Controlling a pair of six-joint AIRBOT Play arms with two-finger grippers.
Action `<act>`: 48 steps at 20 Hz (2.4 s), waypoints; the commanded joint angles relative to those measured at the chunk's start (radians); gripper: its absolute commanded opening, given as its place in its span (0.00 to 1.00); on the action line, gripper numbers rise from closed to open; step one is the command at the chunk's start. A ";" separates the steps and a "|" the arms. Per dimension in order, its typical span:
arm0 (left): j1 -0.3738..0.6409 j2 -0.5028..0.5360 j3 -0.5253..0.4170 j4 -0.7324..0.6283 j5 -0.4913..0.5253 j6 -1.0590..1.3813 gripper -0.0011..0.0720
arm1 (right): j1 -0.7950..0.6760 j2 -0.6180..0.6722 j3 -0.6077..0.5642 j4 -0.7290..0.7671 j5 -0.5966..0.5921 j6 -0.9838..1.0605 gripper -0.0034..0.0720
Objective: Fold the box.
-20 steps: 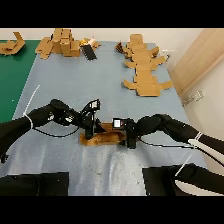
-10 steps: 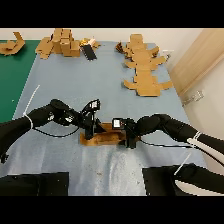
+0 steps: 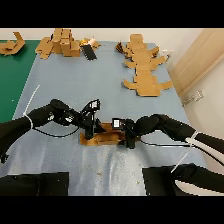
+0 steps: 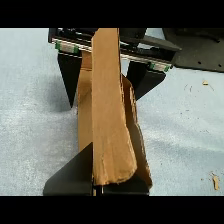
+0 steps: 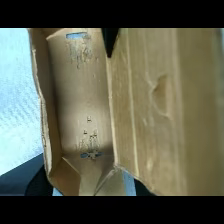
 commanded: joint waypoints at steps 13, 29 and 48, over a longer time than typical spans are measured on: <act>0.000 0.000 0.000 0.000 0.000 0.000 0.03 | 0.000 -0.005 0.001 -0.011 0.002 0.000 0.71; 0.000 0.000 0.000 -0.008 0.006 0.000 0.03 | 0.000 -0.005 0.001 -0.011 -0.006 0.000 0.71; 0.034 0.001 0.000 -0.108 0.012 -0.236 0.70 | 0.002 -0.005 0.001 -0.011 -0.006 0.000 0.71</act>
